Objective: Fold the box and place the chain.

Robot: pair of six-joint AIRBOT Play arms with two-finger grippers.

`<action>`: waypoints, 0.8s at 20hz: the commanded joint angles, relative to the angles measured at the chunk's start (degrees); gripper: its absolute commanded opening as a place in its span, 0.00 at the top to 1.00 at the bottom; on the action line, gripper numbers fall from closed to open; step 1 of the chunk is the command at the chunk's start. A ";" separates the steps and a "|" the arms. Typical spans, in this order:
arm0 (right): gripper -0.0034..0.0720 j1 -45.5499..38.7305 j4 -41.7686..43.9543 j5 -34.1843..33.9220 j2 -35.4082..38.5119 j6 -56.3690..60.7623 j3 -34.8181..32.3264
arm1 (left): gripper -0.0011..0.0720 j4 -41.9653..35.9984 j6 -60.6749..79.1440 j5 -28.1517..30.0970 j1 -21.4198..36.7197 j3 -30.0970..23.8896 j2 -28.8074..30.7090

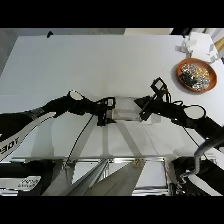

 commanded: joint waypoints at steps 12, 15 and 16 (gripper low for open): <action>0.93 0.81 0.92 1.73 -6.47 0.22 0.79 | 0.97 0.00 0.04 0.00 0.00 0.02 -0.02; 0.93 0.81 -3.23 3.19 1.64 0.24 0.79 | 0.97 0.00 0.04 -0.02 0.00 0.02 -0.02; 0.93 0.81 -6.69 4.44 4.66 0.26 0.79 | 0.97 0.00 0.04 0.00 0.00 0.02 -0.02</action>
